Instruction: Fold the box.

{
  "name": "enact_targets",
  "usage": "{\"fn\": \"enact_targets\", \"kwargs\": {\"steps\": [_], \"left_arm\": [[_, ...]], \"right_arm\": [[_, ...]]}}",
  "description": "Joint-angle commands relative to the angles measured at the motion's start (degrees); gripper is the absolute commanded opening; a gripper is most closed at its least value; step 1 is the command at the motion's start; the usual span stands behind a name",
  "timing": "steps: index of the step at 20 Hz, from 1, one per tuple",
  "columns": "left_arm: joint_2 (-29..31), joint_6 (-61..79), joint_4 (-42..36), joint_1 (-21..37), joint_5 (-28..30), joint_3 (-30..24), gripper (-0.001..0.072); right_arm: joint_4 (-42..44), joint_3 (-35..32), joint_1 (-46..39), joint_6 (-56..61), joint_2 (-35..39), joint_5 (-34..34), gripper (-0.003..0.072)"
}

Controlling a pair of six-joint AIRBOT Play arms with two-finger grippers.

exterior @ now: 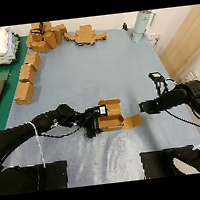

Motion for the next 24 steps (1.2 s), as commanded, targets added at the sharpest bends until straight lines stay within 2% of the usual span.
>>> {"fn": "enact_targets", "kwargs": {"steps": [1,6,13,16,24], "left_arm": [[-0.04,0.02,0.00,0.04,0.02,-0.02,0.0299],[-0.04,0.02,0.00,0.04,0.02,-0.02,0.0300],[-0.04,0.00,0.00,0.04,0.02,-0.02,0.0300],[-0.04,0.00,0.00,0.07,0.02,-0.02,0.0299],[-0.04,0.00,0.02,0.04,0.02,-0.02,0.0299]], "right_arm": [[-2.45,-2.32,-1.42,1.46,-3.65,0.94,0.0004],[15.76,-5.73,-1.05,-10.16,-8.52,6.23,0.0004],[16.98,-5.95,1.44,-11.06,-10.64,7.93,0.0004],[20.50,-5.95,1.57,-13.51,-11.67,7.98,0.0004],[25.35,-5.81,1.57,-14.97,-6.03,7.34,0.0005]]}}
